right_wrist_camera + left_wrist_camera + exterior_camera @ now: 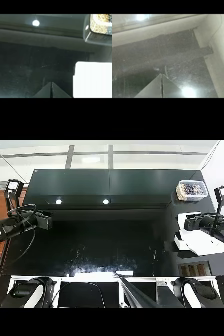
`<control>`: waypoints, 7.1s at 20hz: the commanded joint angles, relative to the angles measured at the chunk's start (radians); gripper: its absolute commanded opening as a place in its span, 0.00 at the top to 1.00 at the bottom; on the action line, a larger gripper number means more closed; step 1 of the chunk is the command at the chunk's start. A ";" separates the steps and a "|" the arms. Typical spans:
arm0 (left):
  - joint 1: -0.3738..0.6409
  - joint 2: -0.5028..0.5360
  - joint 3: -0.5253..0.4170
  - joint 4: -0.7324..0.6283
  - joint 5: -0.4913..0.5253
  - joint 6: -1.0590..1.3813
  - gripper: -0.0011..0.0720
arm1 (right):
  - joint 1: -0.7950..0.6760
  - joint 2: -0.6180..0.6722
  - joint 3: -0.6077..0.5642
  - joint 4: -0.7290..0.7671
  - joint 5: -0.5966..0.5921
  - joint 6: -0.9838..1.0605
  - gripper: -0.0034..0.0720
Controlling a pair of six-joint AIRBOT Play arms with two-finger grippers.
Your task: Fold the box and place the chain.
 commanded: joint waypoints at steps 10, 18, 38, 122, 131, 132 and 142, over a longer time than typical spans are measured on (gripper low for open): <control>0.000 0.001 0.000 0.000 0.000 0.000 0.94 | 0.000 0.001 -0.001 0.000 0.000 0.000 0.93; -0.001 -0.021 -0.001 -0.029 0.177 0.000 0.94 | 0.000 0.001 -0.001 0.056 -0.126 0.000 0.93; -0.001 -0.148 -0.001 -0.031 0.259 -0.003 0.01 | -0.642 -0.788 0.612 -0.381 0.242 0.317 0.01; -0.499 -0.800 0.131 -0.564 0.014 1.355 0.95 | 0.678 -0.295 -0.091 0.091 0.048 -0.847 0.02; -0.499 -0.800 0.131 -0.564 0.011 1.355 0.95 | 0.746 -0.412 -0.102 0.312 0.007 -0.901 0.02; -0.499 -0.800 0.131 -0.564 0.011 1.355 0.95 | 0.751 -0.423 -0.103 0.337 0.003 -0.901 0.02; -0.499 -0.800 0.131 -0.564 -0.011 1.355 0.95 | 0.704 -0.397 -0.068 0.426 -0.132 -0.902 0.02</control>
